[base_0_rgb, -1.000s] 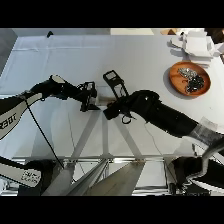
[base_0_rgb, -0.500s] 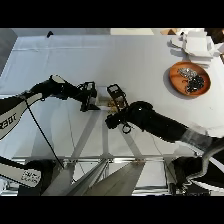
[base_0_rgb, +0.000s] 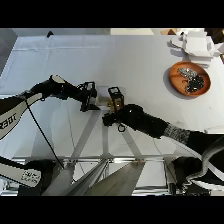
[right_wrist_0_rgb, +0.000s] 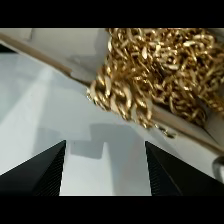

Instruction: Fold the box and place the chain.

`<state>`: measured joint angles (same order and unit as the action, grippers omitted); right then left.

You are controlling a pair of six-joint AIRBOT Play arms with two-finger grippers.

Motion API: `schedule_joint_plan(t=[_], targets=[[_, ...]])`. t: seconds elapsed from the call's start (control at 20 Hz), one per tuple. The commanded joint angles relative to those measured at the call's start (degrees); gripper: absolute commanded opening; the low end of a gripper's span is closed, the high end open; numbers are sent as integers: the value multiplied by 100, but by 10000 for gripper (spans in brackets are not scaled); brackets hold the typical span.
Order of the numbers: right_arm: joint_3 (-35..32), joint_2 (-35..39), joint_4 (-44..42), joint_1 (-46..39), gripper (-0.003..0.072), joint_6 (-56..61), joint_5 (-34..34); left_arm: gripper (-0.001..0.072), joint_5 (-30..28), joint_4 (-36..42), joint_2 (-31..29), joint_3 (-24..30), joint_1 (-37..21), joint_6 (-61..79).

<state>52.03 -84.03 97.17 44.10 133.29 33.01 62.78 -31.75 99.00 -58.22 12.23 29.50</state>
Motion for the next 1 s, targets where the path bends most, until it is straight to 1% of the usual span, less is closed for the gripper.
schedule_joint_plan(t=[0.0, 0.1, 0.2, 0.35, 0.5, 0.65, 0.7, 0.95], targets=[[0, -46, 52, 7, 539, 146, 94, 324, -2, -2, -2, 2, 0, 2], [0, 28, 52, 7, 540, 144, 166, 324, 0, -2, -2, 2, 0, 2], [0, 197, 98, 7, 540, 149, 48, 324, -2, -2, -2, 2, 0, 2], [-2, 317, 393, 7, 539, 168, 15, 324, 0, -2, -2, 2, 0, 2], [-2, 317, 518, 7, 539, 197, 11, 324, 0, -2, -2, 2, 0, 2], [-2, 304, 1145, 4, 539, 612, 15, 324, -2, -2, -2, 2, 0, 2], [-2, 291, 1228, -15, 539, 734, 15, 324, -2, -2, -2, 2, 0, 2], [-2, 157, 1209, -66, 538, 796, 52, 324, 0, -2, -2, 2, 0, 2]])
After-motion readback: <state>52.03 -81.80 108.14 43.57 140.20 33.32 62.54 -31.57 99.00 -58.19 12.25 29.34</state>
